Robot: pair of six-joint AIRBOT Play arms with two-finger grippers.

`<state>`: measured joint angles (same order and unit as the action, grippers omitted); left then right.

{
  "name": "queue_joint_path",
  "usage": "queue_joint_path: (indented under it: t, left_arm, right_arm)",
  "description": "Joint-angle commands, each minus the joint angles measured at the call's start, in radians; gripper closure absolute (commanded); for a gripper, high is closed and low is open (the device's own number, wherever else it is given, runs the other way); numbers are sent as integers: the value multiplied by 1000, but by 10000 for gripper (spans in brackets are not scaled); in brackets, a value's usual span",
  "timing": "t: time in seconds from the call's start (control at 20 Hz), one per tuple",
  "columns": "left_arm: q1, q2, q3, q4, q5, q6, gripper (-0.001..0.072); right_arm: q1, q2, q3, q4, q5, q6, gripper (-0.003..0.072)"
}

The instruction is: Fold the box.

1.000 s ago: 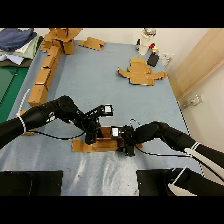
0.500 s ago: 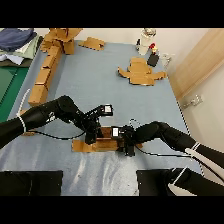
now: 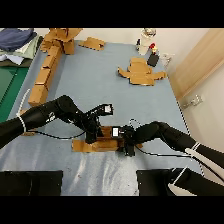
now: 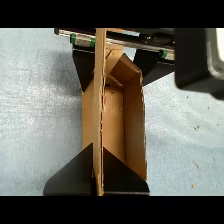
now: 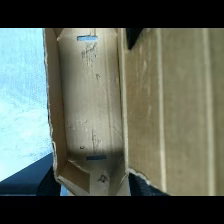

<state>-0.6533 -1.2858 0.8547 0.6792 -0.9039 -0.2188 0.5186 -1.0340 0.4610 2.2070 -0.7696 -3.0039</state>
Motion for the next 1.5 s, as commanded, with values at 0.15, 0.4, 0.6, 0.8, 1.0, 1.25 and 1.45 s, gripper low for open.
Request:
queue_joint_path:
  t: [0.15,0.4,0.6,0.8,1.0,1.25,1.45]
  left_arm:
    - [-2,-1,0,-29,3,-6,696]
    - [0,0,0,-20,5,-42,695]
    - [6,1,0,49,3,-126,694]
    - [16,8,0,61,-5,-160,694]
    - [16,8,0,61,-10,-183,356]
    - [34,15,2,90,-35,-254,65]
    - [106,79,33,369,-225,-623,42]
  right_arm:
    - [1,0,1,0,2,0,183]
    - [1,0,1,0,2,0,183]
    - [1,0,1,0,2,0,183]
    - [1,1,1,0,2,0,183]
    - [1,1,1,0,2,0,184]
    - [1,1,1,0,2,0,184]
    - [1,1,1,0,2,0,183]
